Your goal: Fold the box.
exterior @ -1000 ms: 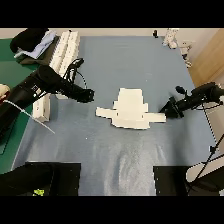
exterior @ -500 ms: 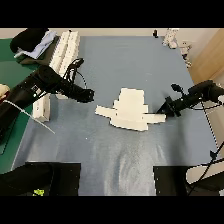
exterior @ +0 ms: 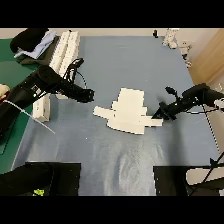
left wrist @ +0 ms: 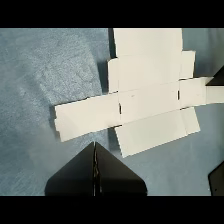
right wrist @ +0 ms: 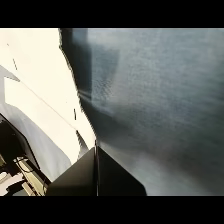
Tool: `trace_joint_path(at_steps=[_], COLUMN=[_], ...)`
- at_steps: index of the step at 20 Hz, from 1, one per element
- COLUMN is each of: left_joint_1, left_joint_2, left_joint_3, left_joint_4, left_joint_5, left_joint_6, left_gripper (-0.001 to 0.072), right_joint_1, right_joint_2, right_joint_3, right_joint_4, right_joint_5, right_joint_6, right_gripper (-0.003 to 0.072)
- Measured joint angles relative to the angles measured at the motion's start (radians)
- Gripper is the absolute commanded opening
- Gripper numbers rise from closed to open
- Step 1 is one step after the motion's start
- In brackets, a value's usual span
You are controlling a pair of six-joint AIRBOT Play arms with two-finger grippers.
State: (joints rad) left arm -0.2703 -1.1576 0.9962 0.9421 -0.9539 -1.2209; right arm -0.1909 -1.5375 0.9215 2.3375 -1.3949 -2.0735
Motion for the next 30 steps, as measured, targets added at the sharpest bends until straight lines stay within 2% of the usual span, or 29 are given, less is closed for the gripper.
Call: trace_joint_path(at_steps=[7,9,13,18,24,30], left_joint_1=[0.006,0.028,0.097,0.153,0.168,0.169], left_joint_2=[-0.002,-0.007,-0.04,-0.148,-0.294,-0.351], left_joint_3=[0.0,0.0,0.0,0.0,0.0,0.0], left_joint_4=[0.002,0.004,-0.014,-0.127,-0.264,-0.336], left_joint_5=[-0.001,-0.009,-0.064,-0.113,-0.158,-0.233], left_joint_6=[0.001,0.001,0.008,0.107,0.256,0.392], left_gripper=[0.0015,0.0378,0.0363,0.0363,0.0363,0.0362], right_joint_1=[0.105,0.143,0.214,0.309,0.383,0.396], right_joint_2=[0.033,0.062,0.162,0.261,0.288,0.291], right_joint_3=[-0.01,-0.013,-0.073,-0.185,-0.219,-0.224], right_joint_4=[0.0,-0.001,-0.002,0.0,0.004,0.004], right_joint_5=[0.001,0.011,0.069,0.165,0.22,0.233], right_joint_6=[-0.084,-0.109,-0.136,-0.145,-0.126,-0.118], right_gripper=[0.0004,0.0004,0.0004,0.0004,0.0004,0.0004])
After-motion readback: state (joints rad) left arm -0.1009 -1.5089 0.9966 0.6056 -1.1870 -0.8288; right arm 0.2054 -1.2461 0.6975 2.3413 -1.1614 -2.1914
